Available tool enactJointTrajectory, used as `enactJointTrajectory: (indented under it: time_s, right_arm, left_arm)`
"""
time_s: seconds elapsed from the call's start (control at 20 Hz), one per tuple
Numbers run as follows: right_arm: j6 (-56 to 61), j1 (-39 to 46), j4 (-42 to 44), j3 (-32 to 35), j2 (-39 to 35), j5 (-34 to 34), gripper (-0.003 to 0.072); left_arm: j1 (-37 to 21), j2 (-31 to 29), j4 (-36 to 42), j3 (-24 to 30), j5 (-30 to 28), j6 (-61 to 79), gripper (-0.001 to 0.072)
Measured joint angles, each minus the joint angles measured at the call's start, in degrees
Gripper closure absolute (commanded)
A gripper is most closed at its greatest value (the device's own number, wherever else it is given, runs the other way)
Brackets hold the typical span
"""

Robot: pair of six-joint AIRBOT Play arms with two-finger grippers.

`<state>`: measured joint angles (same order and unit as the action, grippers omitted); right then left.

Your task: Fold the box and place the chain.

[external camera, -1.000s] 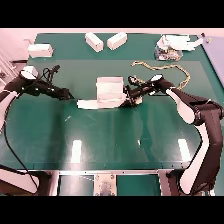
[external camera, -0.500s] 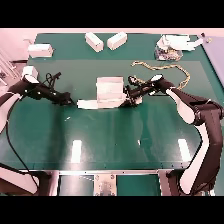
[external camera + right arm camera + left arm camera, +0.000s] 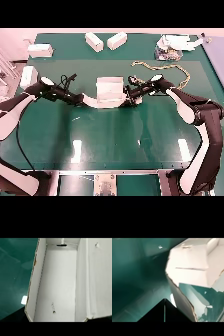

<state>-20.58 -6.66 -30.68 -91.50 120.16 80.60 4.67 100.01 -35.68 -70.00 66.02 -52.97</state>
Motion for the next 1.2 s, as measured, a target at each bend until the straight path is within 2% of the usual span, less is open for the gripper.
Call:
enactJointTrajectory:
  time_s: [0.45,0.5,0.65,0.75,1.1,1.2]
  right_arm:
    - [0.0,0.0,0.0,0.0,0.0,0.0,0.0188]
    - [0.0,0.0,0.0,0.0,0.0,0.0,0.0188]
    - [0.0,0.0,0.0,0.0,0.0,0.0,0.0188]
    - [0.0,0.0,0.0,0.0,0.0,0.0,0.0188]
    - [0.0,0.0,0.0,0.0,0.0,0.0,0.0188]
    - [0.0,0.0,0.0,0.0,0.0,0.0,0.0188]
  left_arm:
    - [2.0,-0.6,3.1,-4.8,-1.3,2.6,0.0686]
    - [2.4,-0.6,3.2,-5.1,-1.3,2.5,0.0615]
    - [2.7,-0.6,3.4,-5.5,-1.3,2.4,0.0616]
    - [2.9,-0.6,3.5,-5.7,-0.9,2.5,0.0548]
    - [3.0,-0.6,5.0,-5.8,1.9,2.4,0.0547]
    - [3.0,-0.6,5.5,-5.8,2.6,2.4,0.0495]
